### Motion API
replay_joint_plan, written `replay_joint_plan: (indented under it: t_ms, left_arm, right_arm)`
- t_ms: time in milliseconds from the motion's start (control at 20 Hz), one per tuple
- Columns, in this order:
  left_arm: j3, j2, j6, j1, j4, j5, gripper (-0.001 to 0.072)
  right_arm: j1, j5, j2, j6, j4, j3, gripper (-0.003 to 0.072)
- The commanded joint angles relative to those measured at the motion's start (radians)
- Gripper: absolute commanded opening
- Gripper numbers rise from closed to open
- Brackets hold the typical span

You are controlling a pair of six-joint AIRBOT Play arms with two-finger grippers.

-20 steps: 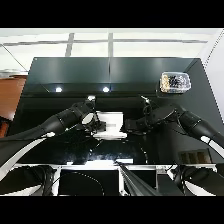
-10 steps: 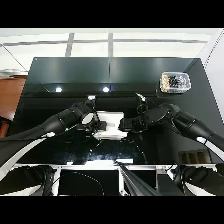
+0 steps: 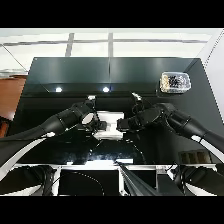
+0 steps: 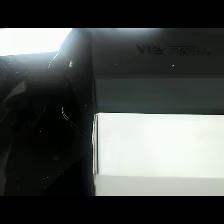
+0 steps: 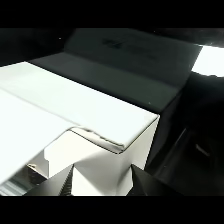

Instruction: Fold the box and place the chain.

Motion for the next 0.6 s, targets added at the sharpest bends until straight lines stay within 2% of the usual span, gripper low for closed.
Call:
replay_joint_plan:
  t_ms: [0, 200, 450, 500, 550]
  left_arm:
    - [0.0, 0.0, 0.0, 0.001, -0.001, -0.002, 0.0029]
    - [0.0, 0.0, 0.0, 0.001, -0.004, -0.002, 0.0029]
    - [0.0, 0.0, 0.0, 0.001, -0.004, -0.001, 0.0029]
    - [0.0, 0.0, 0.0, 0.001, -0.004, -0.001, 0.003]
    - [0.0, 0.0, 0.0, 0.001, -0.004, -0.002, 0.0029]
  right_arm:
    - [0.027, -0.002, -0.009, 0.048, -0.079, 0.013, 0.0411]
    - [0.028, 0.005, -0.013, 0.059, -0.085, 0.013, 0.0411]
    - [0.045, 0.017, -0.015, 0.128, -0.165, 0.014, 0.041]
    - [0.051, 0.023, -0.018, 0.135, -0.165, 0.014, 0.0391]
    - [0.057, 0.022, -0.028, 0.139, -0.168, 0.02, 0.0341]
